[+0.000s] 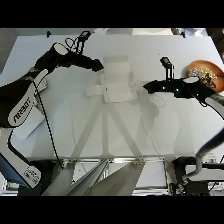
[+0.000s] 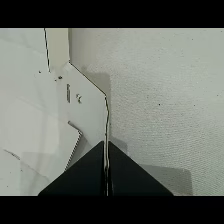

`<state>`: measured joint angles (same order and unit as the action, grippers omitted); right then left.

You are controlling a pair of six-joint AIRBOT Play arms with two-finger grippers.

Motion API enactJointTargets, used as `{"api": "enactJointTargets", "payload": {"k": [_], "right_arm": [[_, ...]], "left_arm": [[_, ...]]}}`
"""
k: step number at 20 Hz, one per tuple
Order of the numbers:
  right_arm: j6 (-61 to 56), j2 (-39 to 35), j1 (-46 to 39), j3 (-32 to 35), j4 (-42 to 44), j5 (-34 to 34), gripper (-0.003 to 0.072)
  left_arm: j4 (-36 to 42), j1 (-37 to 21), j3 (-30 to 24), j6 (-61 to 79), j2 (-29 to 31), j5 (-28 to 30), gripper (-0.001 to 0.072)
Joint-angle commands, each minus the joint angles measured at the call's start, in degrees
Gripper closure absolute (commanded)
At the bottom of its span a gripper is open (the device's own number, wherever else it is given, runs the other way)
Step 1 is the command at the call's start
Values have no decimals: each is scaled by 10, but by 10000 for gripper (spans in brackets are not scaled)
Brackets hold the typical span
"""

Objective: Fold the box and place the chain.

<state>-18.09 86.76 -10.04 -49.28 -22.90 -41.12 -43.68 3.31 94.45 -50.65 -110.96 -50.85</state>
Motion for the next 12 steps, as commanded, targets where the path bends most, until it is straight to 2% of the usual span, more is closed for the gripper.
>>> {"api": "enactJointTargets", "payload": {"k": [1, 7, 12], "right_arm": [[0, 0, 0, 0, 0, 0, 672], [0, 0, 0, 0, 0, 0, 672], [0, 0, 0, 0, 0, 0, 672]], "left_arm": [[9, 4, 4, 1, -18, 0, 231], [52, 7, 4, 42, -17, -15, 231], [51, 5, 4, 68, -17, -91, 230]]}}
